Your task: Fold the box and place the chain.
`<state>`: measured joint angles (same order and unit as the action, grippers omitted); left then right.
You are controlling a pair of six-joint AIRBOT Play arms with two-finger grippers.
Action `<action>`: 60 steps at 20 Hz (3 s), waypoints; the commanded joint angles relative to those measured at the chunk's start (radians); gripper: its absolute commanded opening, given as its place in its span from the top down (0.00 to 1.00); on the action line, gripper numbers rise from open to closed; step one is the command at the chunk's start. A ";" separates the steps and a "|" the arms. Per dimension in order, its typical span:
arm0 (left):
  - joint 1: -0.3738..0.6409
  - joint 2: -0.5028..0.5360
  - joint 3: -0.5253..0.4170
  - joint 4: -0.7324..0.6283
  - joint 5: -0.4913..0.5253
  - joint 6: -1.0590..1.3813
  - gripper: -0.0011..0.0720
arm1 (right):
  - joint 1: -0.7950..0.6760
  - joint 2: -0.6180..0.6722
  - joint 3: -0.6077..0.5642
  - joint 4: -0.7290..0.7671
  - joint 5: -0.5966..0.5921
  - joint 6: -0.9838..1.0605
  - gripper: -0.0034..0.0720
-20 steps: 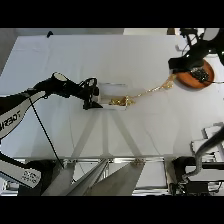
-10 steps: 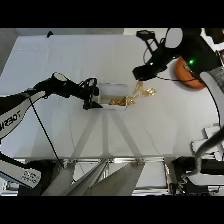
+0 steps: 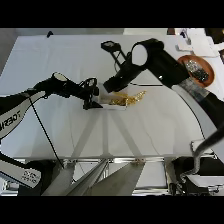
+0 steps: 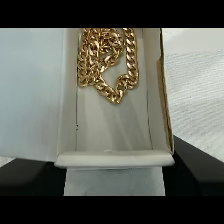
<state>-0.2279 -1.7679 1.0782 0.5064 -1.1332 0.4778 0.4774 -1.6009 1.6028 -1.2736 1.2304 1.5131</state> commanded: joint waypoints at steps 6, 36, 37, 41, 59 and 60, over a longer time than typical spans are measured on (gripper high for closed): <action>0.000 0.000 0.000 0.000 0.000 0.000 0.75 | 0.075 -0.089 0.000 -0.024 -0.072 0.057 0.94; 0.000 0.000 0.000 0.000 0.000 0.000 0.75 | -0.251 0.349 -0.458 -0.138 -0.123 -0.481 0.56; 0.000 0.000 0.000 0.000 0.000 0.000 0.75 | -0.288 0.342 -0.471 -0.132 -0.113 -0.571 0.54; 0.000 0.000 0.000 0.000 0.000 0.000 0.75 | -0.373 0.304 -0.482 -0.039 -0.135 -0.936 0.21; 0.000 0.000 0.000 0.000 0.000 0.000 0.75 | -0.373 -0.047 -0.488 0.240 -0.296 -1.600 0.23; 0.000 0.000 0.000 0.000 0.000 0.000 0.75 | -0.373 -0.051 -0.488 0.240 -0.311 -1.600 0.23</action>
<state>-0.2279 -1.7679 1.0782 0.5060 -1.1336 0.4778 0.1043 -1.6276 1.1149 -1.0416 0.9611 -0.0704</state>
